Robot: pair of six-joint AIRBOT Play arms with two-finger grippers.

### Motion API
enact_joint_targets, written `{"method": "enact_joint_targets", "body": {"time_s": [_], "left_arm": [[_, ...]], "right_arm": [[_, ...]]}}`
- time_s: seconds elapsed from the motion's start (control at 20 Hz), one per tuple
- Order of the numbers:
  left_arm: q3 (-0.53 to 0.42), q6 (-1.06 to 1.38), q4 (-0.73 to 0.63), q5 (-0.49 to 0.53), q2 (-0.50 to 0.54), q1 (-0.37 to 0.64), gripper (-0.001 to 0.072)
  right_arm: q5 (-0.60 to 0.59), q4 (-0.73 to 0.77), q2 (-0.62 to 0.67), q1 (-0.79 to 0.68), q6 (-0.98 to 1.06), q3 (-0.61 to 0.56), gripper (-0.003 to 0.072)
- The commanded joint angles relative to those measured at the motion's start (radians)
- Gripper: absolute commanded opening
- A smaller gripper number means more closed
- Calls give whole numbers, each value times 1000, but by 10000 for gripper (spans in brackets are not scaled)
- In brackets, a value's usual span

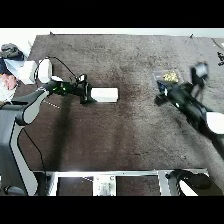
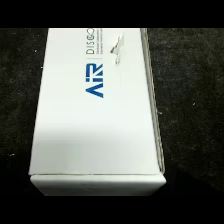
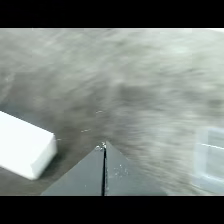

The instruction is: Fold the box and place the chain.

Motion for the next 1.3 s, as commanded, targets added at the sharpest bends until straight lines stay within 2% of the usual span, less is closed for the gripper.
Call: {"method": "enact_joint_targets", "body": {"time_s": [0.0,0.15,0.25,0.55,0.65,0.7,0.75,0.8,0.85,1.0,1.25], "left_arm": [[0,-2,0,-1,0,-1,553],[0,1,-6,5,0,-1,552],[0,1,-46,7,0,-1,553],[0,-1,-90,6,0,-1,553],[0,-1,-90,-28,0,-1,551],[0,-17,-91,-32,0,-1,507],[0,-40,-97,-34,3,0,127],[0,-49,-106,-43,9,2,13],[0,-50,-107,-43,9,2,11],[3,-63,-126,-26,100,5,9],[2,-319,-132,211,356,65,6]], "right_arm": [[-229,-5,270,-1,1,-253,9],[-272,-6,394,-1,0,-387,9],[-272,-6,429,-1,0,-427,9],[-273,-6,434,-1,0,-441,9],[-277,-6,434,-1,0,-441,9],[-280,-6,434,-1,0,-441,9],[-280,-6,434,-1,1,-441,9],[-280,-6,434,-1,0,-441,10],[-280,-6,434,-1,0,-441,9],[-280,-6,434,-1,0,-441,10],[-280,-6,434,-1,0,-441,9]]}}
